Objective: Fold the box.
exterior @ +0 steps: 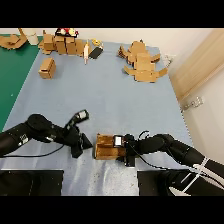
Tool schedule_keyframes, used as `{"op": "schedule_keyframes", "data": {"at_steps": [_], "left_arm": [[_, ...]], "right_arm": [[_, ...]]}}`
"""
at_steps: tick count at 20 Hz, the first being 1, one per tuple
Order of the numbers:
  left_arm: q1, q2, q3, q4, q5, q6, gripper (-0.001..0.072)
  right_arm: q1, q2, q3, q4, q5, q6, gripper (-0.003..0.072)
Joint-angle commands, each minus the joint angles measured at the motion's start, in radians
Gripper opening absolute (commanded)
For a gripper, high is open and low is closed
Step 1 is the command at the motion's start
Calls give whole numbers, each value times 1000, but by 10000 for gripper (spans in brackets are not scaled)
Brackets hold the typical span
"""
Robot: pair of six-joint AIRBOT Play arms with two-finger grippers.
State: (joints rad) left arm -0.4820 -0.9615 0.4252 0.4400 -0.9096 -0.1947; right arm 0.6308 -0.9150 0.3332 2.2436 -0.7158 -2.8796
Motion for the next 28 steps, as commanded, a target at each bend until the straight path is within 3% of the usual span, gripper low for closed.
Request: {"op": "schedule_keyframes", "data": {"at_steps": [1,9,10,11,12,23,26,28], "left_arm": [[-111,34,-24,200,69,-175,9],[-194,107,-29,235,177,17,14],[-201,102,-29,237,179,-3,81],[-201,95,-29,236,190,-35,460],[-199,90,-29,237,209,-113,699],[-196,95,-41,223,225,-119,698],[-195,161,-149,-45,184,150,698],[-182,217,-234,-204,221,322,698]], "right_arm": [[0,0,0,-4,0,0,435],[0,0,0,-11,0,-1,435],[0,0,0,-11,0,-1,435],[0,0,0,-11,0,-1,435],[0,0,0,-11,0,-1,435],[0,0,0,-31,0,0,436],[0,0,0,-31,0,0,435],[0,0,0,-31,0,0,436]]}}
